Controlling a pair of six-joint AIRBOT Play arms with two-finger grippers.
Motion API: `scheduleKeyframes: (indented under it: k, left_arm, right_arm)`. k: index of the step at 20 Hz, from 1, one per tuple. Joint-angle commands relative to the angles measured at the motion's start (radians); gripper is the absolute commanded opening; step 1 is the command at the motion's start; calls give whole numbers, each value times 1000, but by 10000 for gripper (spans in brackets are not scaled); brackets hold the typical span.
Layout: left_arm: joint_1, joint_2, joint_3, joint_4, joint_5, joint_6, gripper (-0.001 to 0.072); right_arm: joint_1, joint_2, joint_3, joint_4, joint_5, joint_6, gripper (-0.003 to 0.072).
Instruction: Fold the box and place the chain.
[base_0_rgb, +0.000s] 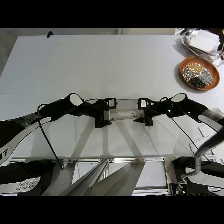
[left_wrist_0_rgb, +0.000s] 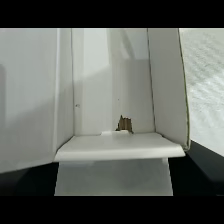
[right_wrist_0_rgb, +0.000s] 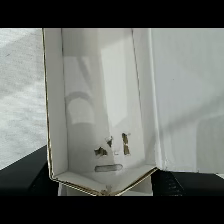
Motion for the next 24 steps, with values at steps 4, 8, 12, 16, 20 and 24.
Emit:
scheduleKeyframes:
  k: [4, 8, 12, 16, 20, 24]
  left_arm:
    - [-1, -3, -1, -43, 2, -1, 689]
    - [-3, -3, -1, -43, 0, -1, 437]
    - [-23, -3, -1, -42, 1, -1, 212]
    - [-24, -3, -1, -42, 1, -1, 212]
    - [-24, -3, -1, -43, -3, -2, 212]
    - [-24, -3, -1, -43, -7, -2, 212]
  right_arm:
    - [0, 0, 1, 0, 0, 0, 436]
    - [0, 0, 0, 0, 0, 0, 436]
    - [0, 0, 0, 0, 0, 0, 436]
    - [0, 0, 0, 0, 0, 0, 436]
    - [0, 0, 0, 0, 0, 0, 436]
    - [0, 0, 0, 0, 0, 0, 436]
